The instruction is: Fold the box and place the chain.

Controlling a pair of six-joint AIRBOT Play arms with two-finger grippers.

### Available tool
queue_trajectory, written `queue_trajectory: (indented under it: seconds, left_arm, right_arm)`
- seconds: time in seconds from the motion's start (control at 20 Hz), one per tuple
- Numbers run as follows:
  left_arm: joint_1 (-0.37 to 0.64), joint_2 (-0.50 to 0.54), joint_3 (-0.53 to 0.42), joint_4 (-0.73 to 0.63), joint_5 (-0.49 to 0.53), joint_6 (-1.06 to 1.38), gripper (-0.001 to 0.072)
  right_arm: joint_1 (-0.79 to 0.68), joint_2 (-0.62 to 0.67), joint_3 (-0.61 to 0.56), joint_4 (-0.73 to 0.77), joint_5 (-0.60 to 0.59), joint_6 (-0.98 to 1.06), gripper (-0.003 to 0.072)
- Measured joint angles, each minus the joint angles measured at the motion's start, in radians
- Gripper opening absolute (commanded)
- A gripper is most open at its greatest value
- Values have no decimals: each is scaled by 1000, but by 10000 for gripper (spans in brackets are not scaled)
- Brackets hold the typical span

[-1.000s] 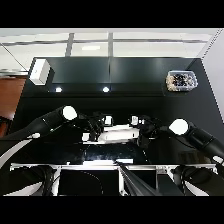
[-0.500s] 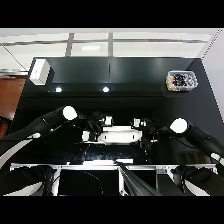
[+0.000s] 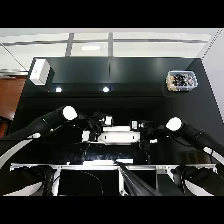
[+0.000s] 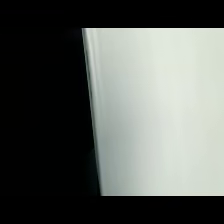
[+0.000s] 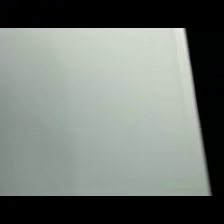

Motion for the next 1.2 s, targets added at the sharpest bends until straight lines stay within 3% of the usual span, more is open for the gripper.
queue_trajectory:
  seconds: [1.15,1.2]
  left_arm:
    - [0,0,0,0,0,0,33]
    - [0,0,0,0,0,-1,33]
  right_arm:
    - [0,11,-7,-35,-25,4,700]
    - [0,12,-7,-35,-27,5,636]
